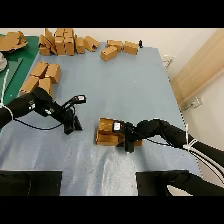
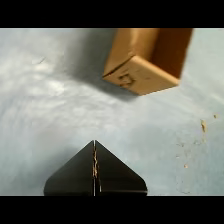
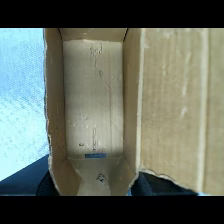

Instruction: Fold the box.

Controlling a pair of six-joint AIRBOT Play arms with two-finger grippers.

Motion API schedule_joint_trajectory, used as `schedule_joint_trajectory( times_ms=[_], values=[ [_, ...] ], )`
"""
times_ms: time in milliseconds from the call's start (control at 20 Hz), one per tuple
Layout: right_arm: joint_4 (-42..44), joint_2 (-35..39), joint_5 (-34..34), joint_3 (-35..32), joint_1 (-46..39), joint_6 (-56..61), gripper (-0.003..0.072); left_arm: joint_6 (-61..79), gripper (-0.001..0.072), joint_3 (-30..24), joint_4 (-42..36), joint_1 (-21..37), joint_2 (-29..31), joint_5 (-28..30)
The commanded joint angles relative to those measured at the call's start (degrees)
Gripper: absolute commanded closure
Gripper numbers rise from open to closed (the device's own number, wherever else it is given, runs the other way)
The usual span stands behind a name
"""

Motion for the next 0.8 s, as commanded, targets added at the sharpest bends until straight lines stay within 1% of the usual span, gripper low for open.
schedule_joint_trajectory(
  times_ms=[0,100,200,300,350,400,450,550,650,750],
  values=[
    [0.0,-0.02,0.02,0.0,0.04,0.0,0.0188,10.75,0.0702,-0.92,-0.85,-5.11,2.64,0.07],
    [0.0,-0.02,0.02,0.0,0.04,0.0,0.0188,11.85,0.0701,-1.81,1.99,-9.62,6.08,8.41],
    [-0.02,-0.02,0.02,0.0,0.04,0.0,0.0188,11.19,0.0699,-1.88,4.2,-11.89,6.78,14.05],
    [0.0,-0.02,0.02,0.0,0.04,0.0,0.0189,10.12,0.0697,-2.05,4.81,-11.96,6.27,14.6],
    [0.0,-0.02,0.02,0.0,0.04,0.0,0.0188,8.41,0.0548,-2.08,4.83,-12.02,5.84,14.4],
    [0.0,-0.02,0.04,0.0,0.04,0.0,0.0189,5.27,0.009,-2.19,4.59,-12.09,5.27,14.47],
    [-0.02,-0.02,0.02,0.0,0.04,0.0,0.0188,0.57,0.0014,-2.29,4.02,-12.09,4.85,14.53],
    [-0.02,-0.02,0.04,0.0,0.04,0.0,0.0188,-2.82,0.0014,-2.32,4.02,-12.09,4.39,13.51],
    [-0.15,-0.02,0.04,0.0,0.04,0.0,0.0189,-2.78,0.0014,-2.36,3.96,-12.09,4.17,11.65],
    [-0.2,-0.02,0.04,0.0,0.04,0.0,0.0189,-2.82,0.0014,-2.36,3.85,-12.04,4.15,11.52]
  ],
)
